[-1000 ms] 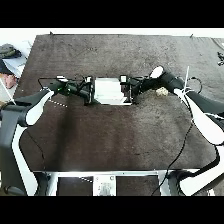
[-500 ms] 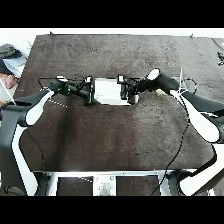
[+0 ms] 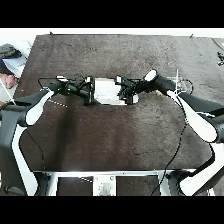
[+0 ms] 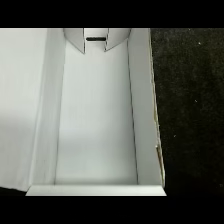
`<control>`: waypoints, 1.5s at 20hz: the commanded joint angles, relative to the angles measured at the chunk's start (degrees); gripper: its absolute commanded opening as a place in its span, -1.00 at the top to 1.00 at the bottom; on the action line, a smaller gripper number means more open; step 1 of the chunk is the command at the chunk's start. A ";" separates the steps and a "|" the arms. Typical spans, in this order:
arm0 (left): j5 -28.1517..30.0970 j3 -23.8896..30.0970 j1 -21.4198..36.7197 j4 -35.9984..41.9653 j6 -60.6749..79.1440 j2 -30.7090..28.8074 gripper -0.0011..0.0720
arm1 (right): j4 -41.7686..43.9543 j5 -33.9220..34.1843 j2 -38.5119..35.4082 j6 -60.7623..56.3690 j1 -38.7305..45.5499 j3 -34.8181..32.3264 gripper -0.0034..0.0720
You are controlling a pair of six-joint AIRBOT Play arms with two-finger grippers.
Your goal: Fold the box and place the chain.
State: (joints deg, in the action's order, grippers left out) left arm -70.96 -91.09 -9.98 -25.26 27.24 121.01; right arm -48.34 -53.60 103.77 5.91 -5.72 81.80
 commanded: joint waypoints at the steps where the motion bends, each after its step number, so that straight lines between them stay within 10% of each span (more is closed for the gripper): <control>1: 0.02 0.02 0.02 0.00 0.00 0.04 0.21 | 0.20 0.68 0.20 0.79 -0.48 -0.02 0.17; 14: 0.02 0.02 0.02 0.00 -0.02 0.04 0.21 | -0.04 2.47 0.83 3.34 -1.70 -0.02 0.17; 16: 0.02 0.02 0.02 0.00 -0.02 0.04 0.21 | -0.28 2.45 0.83 3.37 -1.70 -0.02 -0.39; 21: 0.02 0.02 0.02 0.00 -0.02 0.07 0.21 | -0.50 3.06 0.81 3.34 -1.70 0.00 -0.68; 27: 0.02 0.02 0.02 0.00 -0.02 0.07 0.21 | -3.06 3.45 0.24 0.42 -1.33 0.07 -0.09; 29: 0.02 0.02 0.04 0.00 0.00 0.04 0.21 | -8.20 3.06 -0.85 -3.76 -0.98 0.07 0.64; 30: 0.02 0.02 0.02 0.00 0.00 0.04 0.21 | -10.69 2.78 -1.49 -6.88 -0.63 0.07 0.64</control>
State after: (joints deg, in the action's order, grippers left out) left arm -70.94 -91.09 -9.98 -25.21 27.14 121.03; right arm -53.36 -50.30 103.39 5.21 -6.81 81.80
